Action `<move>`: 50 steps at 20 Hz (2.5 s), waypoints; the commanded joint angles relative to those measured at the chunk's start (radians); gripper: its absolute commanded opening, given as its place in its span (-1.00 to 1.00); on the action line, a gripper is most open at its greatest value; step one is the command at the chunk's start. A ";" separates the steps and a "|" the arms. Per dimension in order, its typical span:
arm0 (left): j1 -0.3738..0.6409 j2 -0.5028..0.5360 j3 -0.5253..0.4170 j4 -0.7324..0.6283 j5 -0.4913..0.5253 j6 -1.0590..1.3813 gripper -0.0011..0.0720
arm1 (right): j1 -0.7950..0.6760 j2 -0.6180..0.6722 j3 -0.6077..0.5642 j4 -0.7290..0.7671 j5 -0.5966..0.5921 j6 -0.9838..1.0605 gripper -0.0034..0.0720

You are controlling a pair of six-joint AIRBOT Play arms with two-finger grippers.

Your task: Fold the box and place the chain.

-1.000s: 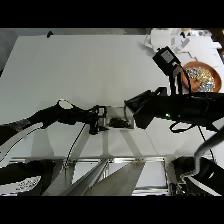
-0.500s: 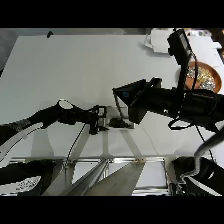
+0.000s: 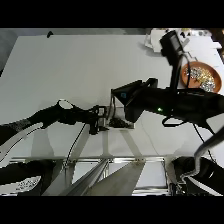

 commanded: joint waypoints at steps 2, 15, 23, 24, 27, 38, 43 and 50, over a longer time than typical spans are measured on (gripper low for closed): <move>0.001 0.001 0.001 0.000 0.001 0.000 -0.56 | 0.001 -0.080 -0.038 -0.035 0.082 0.000 -0.86; 0.001 0.001 0.001 0.000 0.000 0.000 -0.56 | 0.001 -0.292 -0.194 0.069 0.068 -0.105 -0.86; 0.001 0.001 0.001 0.000 0.000 0.000 -0.56 | -0.106 -0.285 -0.193 0.033 0.241 -0.040 -0.86; 0.001 0.001 0.001 0.000 0.000 0.000 -0.56 | -0.127 -0.274 -0.193 0.017 0.254 -0.041 -0.86; 0.001 0.001 0.001 0.000 0.000 0.000 -0.56 | -0.178 -0.262 -0.193 -0.019 0.309 -0.042 -0.86; 0.001 0.001 0.001 0.000 0.000 0.000 -0.56 | -0.193 -0.263 0.002 -0.154 0.471 -0.060 -0.36; 0.001 0.001 0.001 0.000 0.000 0.000 -0.56 | -0.193 -0.340 0.177 -0.157 0.349 -0.262 -0.65; 0.001 0.001 0.001 0.000 0.000 0.000 -0.56 | -0.193 -0.535 0.176 -0.145 0.431 -0.481 -0.81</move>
